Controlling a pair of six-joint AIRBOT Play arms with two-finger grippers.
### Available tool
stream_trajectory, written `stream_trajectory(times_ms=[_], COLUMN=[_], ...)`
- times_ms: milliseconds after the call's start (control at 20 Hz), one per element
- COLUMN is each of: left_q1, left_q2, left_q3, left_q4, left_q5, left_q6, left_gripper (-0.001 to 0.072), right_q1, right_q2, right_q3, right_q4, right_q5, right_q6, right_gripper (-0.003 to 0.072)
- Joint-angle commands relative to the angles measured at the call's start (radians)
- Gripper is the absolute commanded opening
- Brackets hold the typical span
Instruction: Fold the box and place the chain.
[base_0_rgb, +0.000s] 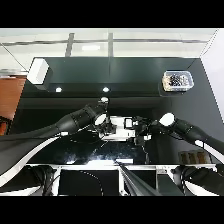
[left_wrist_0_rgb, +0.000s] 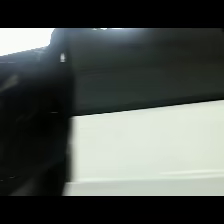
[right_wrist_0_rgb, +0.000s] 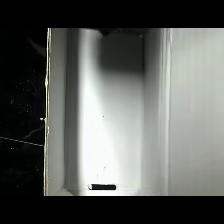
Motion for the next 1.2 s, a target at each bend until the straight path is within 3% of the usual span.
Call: stream_trajectory(times_ms=[0,50,200,300,450,650,850,1150], left_q1=[0.000,0.000,0.000,0.000,0.002,0.011,0.013,0.013], left_q2=[0.000,0.000,0.000,0.003,0.010,0.011,0.010,0.008], left_q3=[0.000,0.000,0.001,0.001,0.001,0.001,0.001,0.000], left_q4=[0.003,0.003,0.006,0.018,0.032,0.038,0.048,0.055], left_q5=[-0.009,-0.008,0.000,-0.001,-0.001,0.002,0.003,0.013], left_q6=[-0.003,-0.002,0.005,0.005,0.005,0.005,0.005,0.005], left_gripper=[0.0070,0.0028,0.0028,0.0028,0.0028,0.0028,0.0028,0.0028], right_q1=[0.000,0.000,0.000,-0.003,-0.029,-0.090,-0.119,-0.058], right_q2=[0.000,0.000,0.002,0.021,0.095,0.217,0.211,0.138], right_q3=[0.000,0.000,0.000,0.001,0.001,0.000,0.000,0.000], right_q4=[0.001,0.001,0.001,0.000,-0.024,-0.163,-0.280,-0.220], right_q5=[-0.006,-0.006,-0.006,-0.005,0.016,0.095,0.117,0.114], right_q6=[0.003,0.003,0.018,0.065,0.091,0.130,0.133,0.133], right_gripper=[0.0488,0.0488,0.0491,0.0629,0.0629,0.0629,0.0629,0.0629])
